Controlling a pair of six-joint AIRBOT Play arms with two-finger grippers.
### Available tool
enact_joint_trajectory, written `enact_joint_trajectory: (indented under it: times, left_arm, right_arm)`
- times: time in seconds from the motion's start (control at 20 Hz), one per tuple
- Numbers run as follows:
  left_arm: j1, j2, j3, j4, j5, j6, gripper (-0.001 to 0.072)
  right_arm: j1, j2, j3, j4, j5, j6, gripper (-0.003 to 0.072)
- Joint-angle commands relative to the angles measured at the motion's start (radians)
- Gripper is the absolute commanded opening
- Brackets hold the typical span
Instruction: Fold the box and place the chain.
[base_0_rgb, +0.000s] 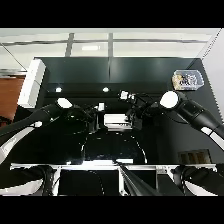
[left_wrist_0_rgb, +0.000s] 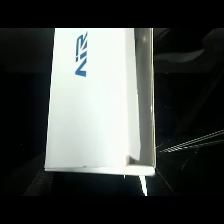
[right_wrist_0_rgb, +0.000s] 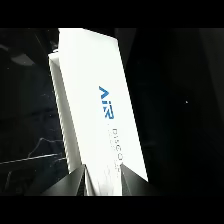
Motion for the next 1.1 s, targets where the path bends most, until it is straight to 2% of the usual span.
enact_joint_trajectory:
  times: [0.0,0.4,0.45,1.05]
  left_arm:
    - [0.000,-0.001,0.000,0.000,0.001,0.000,0.0342]
    - [0.000,-0.001,0.000,0.000,0.001,0.000,0.0343]
    - [0.000,-0.001,0.000,0.000,0.001,0.000,0.0342]
    - [0.000,-0.001,0.000,0.000,0.002,0.000,0.0342]
  right_arm:
    - [0.001,-0.002,0.000,0.000,0.015,0.002,0.0237]
    - [0.001,-0.008,-0.001,0.007,0.036,0.003,0.0279]
    - [0.001,-0.008,-0.001,0.007,0.036,0.002,0.0328]
    - [0.001,-0.019,-0.042,0.036,-0.002,0.043,0.0325]
